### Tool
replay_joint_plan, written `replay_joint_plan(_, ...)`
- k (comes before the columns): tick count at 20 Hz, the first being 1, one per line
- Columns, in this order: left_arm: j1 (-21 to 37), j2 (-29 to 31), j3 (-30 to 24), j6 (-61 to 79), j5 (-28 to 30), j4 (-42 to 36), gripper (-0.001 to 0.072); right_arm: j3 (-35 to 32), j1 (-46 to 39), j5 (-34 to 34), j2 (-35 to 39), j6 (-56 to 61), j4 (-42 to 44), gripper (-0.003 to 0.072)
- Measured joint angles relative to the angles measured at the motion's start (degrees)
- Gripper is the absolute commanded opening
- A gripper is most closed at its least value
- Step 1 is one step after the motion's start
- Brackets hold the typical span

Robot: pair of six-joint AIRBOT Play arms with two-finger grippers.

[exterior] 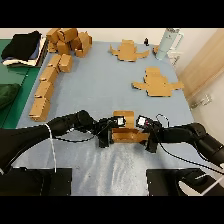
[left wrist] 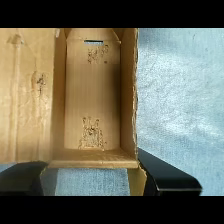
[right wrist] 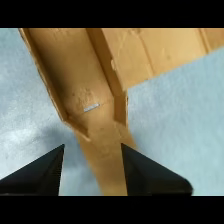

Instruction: Fold the box.

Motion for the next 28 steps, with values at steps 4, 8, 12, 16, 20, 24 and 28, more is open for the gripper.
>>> replay_joint_plan(4, 0.0, 0.0, 0.0, 0.0, 0.0, 0.0, 0.0525, -0.5, 1.5, 3.9, -1.1, -5.4, 2.6, 0.0257)
replay_joint_plan(8, 0.0, 0.0, 0.0, 0.0, 0.0, 0.0, 0.0525, -0.6, 2.9, 5.3, -1.4, -7.2, 4.0, 0.0084)
replay_joint_plan(12, 0.0, 0.0, 0.0, 0.0, 0.0, 0.0, 0.0525, -0.6, 4.1, 6.5, -1.4, -8.0, 4.9, 0.0084)
replay_joint_plan(16, 0.0, 0.0, 0.0, 0.1, -0.1, 0.0, 0.0525, -0.7, 4.5, 5.2, -1.0, -6.2, 4.2, 0.0324)
replay_joint_plan(20, 0.0, 0.0, 0.0, 0.0, -0.1, 0.0, 0.0525, -0.8, 4.0, 2.7, 0.0, 0.1, -1.5, 0.0371)
replay_joint_plan(24, 0.0, 0.0, 0.0, 0.0, 0.0, 0.0, 0.0525, -0.9, 3.1, 2.7, 0.2, 3.5, -5.4, 0.0372)
replay_joint_plan(28, 0.0, 0.0, 0.0, 0.0, 0.0, 0.0, 0.0525, -0.9, 2.8, 6.1, -0.6, 3.5, -6.5, 0.0455)
